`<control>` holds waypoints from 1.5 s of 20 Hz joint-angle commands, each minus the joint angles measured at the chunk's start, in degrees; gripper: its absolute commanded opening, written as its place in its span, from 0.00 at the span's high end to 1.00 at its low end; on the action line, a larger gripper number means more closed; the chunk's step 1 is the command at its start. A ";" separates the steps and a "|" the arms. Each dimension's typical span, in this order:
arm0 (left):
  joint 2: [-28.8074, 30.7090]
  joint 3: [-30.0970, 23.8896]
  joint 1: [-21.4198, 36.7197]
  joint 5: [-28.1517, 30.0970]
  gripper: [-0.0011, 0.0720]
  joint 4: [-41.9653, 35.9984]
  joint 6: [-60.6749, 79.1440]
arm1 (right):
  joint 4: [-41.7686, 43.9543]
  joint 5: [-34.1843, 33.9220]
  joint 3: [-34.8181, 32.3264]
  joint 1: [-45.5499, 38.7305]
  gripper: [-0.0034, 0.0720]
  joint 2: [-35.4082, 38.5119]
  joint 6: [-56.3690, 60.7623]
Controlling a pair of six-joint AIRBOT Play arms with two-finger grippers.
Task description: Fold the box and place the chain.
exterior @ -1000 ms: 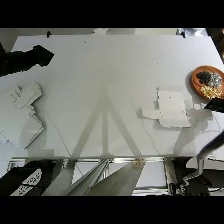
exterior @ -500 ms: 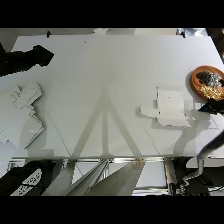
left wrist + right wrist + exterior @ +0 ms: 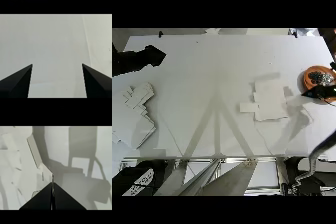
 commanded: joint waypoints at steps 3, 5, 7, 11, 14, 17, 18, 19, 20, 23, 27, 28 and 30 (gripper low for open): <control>0.02 0.02 -0.02 0.00 0.03 0.00 0.00 | 9.42 0.28 0.07 15.19 0.94 8.57 -2.36; 0.02 0.02 -0.02 0.00 0.03 0.00 0.00 | 11.28 -0.42 0.04 20.65 0.95 10.91 -2.36; 0.02 0.02 -0.02 0.00 0.03 0.00 0.00 | 14.29 -2.34 0.04 25.20 0.95 12.70 -2.16; 0.02 0.02 -0.02 0.00 0.03 0.00 0.00 | 20.85 -11.47 0.04 35.10 0.95 16.59 -2.16; 0.02 0.02 -0.02 -0.02 0.03 0.00 0.00 | 20.68 -18.45 0.04 44.00 0.95 19.80 -2.71; 0.02 0.02 -0.02 0.00 0.03 0.00 0.00 | 17.51 -25.29 0.02 50.82 0.95 21.73 -4.42; 0.02 0.02 -0.02 0.00 0.03 0.00 0.00 | 16.39 -27.19 -0.17 52.37 0.95 21.73 -4.48; 0.02 0.02 -0.02 0.00 0.03 0.00 0.00 | 14.75 -29.97 -0.76 53.46 0.95 21.73 -4.48; 0.02 0.02 -0.02 0.00 0.03 0.00 0.00 | 13.97 -32.81 -1.99 53.94 0.95 21.73 -4.52; 0.02 0.02 -0.02 0.00 0.03 0.00 0.00 | 14.91 -43.25 -10.43 52.85 0.95 21.73 -8.22; 0.02 0.02 -0.02 0.00 0.03 0.00 0.00 | 23.52 -57.42 -23.39 50.86 0.95 21.66 -18.18; 0.02 0.02 -0.02 0.00 0.03 0.00 0.00 | 27.85 -61.42 -26.23 50.29 0.95 21.66 -20.94; 0.02 0.02 -0.02 0.00 0.03 0.00 0.00 | 34.93 -64.08 -30.58 48.83 0.95 21.62 -25.53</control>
